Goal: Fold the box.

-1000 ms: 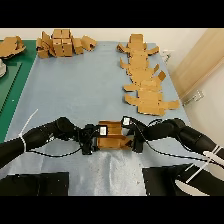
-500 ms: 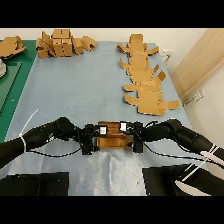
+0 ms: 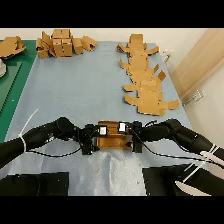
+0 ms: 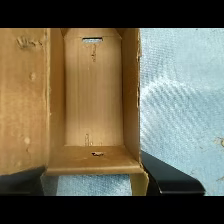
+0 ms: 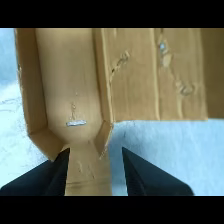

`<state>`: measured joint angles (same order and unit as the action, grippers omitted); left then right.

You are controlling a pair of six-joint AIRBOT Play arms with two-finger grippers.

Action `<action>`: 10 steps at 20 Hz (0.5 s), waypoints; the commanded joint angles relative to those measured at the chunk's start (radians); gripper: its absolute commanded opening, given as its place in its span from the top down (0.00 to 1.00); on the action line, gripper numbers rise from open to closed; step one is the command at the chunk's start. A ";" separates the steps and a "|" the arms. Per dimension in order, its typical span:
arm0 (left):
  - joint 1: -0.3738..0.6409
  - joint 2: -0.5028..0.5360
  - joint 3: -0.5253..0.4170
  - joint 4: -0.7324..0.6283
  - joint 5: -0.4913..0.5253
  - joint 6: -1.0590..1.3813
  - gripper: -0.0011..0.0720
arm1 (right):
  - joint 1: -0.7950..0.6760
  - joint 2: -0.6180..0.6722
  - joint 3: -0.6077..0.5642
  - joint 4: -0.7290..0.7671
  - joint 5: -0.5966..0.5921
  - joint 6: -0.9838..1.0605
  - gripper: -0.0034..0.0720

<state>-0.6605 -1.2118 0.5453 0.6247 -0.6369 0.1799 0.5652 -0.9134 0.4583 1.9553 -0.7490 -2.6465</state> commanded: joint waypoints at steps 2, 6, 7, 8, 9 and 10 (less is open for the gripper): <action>0.000 0.000 0.001 0.000 0.000 -0.001 0.28 | 0.021 0.000 0.004 -0.014 -0.007 -0.003 0.26; 0.000 0.000 0.001 0.000 0.000 -0.001 0.28 | 0.023 0.000 0.004 0.089 -0.008 -0.052 0.47; 0.000 0.000 0.001 0.000 0.000 -0.001 0.28 | 0.023 0.000 0.004 0.116 -0.007 -0.053 0.61; 0.000 0.000 0.001 0.000 0.000 -0.001 0.28 | 0.023 0.000 0.004 0.137 -0.007 -0.063 0.67; 0.000 0.000 0.001 0.000 0.000 -0.001 0.28 | 0.023 0.000 0.004 0.149 -0.005 -0.071 0.68; 0.000 0.000 0.001 0.000 0.000 -0.001 0.28 | 0.023 0.000 0.004 0.160 0.000 -0.072 0.76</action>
